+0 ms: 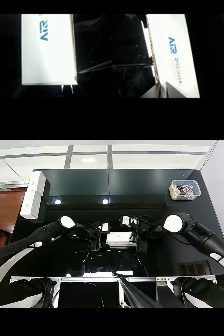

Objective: Fold the box and place the chain.

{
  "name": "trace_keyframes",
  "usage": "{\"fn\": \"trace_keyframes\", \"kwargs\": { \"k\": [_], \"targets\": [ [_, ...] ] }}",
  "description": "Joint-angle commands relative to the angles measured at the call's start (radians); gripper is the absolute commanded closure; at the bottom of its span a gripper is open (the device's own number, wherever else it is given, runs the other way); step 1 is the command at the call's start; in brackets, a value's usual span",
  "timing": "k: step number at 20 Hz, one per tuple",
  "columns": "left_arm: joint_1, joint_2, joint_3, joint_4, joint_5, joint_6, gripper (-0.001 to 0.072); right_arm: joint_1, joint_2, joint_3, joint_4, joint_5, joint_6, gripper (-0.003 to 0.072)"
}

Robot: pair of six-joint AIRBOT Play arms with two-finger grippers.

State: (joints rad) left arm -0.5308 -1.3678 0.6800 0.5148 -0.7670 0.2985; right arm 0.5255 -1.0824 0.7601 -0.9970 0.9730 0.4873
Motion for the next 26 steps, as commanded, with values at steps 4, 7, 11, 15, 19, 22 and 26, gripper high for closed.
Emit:
{"fn": "trace_keyframes", "kwargs": {
  "k": [4, 7, 11, 15, 19, 22, 26],
  "targets": [
    [0.0, 0.0, 0.0, 0.001, 0.0, -0.001, 0.0223, 0.0, -0.002, -0.021, 0.006, -0.003, 0.037, 0.0486],
    [0.0, 0.0, 0.0, 0.001, -0.001, 0.0, 0.0223, 0.0, 0.016, -0.007, 0.005, -0.006, 0.109, 0.0487],
    [0.0, 0.0, 0.0, 0.001, -0.001, 0.0, 0.0223, -0.027, 0.062, 0.037, 0.077, -0.015, 0.617, 0.0489],
    [0.0, 0.0, 0.0, 0.0, 0.0, -0.001, 0.0223, -0.025, 0.026, -0.071, 0.417, -0.116, 0.69, 0.0667],
    [0.0, 0.0, 0.0, 0.0, 0.0, -0.003, 0.0223, -0.027, -0.068, -0.117, 0.416, -0.183, 0.69, 0.0667],
    [0.0, 0.0, 0.0, 0.0, 0.0, -0.003, 0.0223, -0.027, -0.131, -0.117, 0.397, -0.193, 0.69, 0.0667],
    [0.0, 0.0, 0.0, 0.0, 0.0, -0.003, 0.0223, -0.027, -0.134, -0.117, 0.378, -0.191, 0.67, 0.0667]
  ]
}}
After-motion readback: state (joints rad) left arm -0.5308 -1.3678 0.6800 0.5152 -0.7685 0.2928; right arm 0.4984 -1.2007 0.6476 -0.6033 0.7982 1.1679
